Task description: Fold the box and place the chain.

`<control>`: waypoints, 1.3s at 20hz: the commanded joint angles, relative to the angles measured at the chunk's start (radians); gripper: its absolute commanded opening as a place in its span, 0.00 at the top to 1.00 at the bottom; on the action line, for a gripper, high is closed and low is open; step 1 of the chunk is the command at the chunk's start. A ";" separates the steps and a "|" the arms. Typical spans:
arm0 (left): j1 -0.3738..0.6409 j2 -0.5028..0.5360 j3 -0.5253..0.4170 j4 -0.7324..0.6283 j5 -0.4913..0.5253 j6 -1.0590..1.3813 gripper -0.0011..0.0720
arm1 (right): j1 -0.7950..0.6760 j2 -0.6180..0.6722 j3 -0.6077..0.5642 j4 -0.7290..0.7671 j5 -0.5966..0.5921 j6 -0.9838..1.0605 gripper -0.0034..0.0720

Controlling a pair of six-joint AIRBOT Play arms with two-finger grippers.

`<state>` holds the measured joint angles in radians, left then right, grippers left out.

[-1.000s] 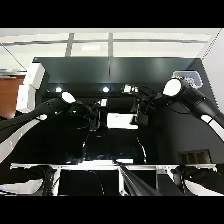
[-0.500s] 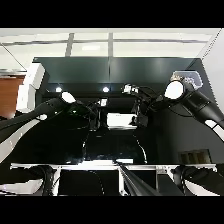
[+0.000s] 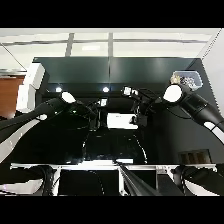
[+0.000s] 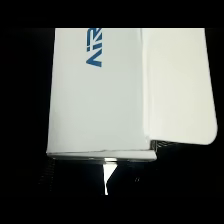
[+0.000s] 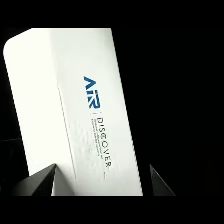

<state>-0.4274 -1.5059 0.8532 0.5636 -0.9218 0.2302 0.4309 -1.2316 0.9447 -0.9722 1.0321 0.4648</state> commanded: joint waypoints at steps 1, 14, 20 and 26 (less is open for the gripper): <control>0.000 0.000 0.001 0.000 -0.001 0.002 0.32 | 0.000 0.000 -0.002 -0.005 -0.011 0.018 0.21; 0.000 0.000 0.001 0.000 -0.002 0.002 0.32 | 0.001 0.000 -0.002 -0.015 0.019 0.056 0.55; 0.000 0.000 0.001 0.000 -0.002 0.002 0.32 | 0.001 0.000 -0.002 0.017 0.012 0.083 0.56; 0.000 0.000 0.001 0.000 -0.002 0.002 0.32 | 0.001 0.000 -0.002 0.051 -0.020 0.104 0.56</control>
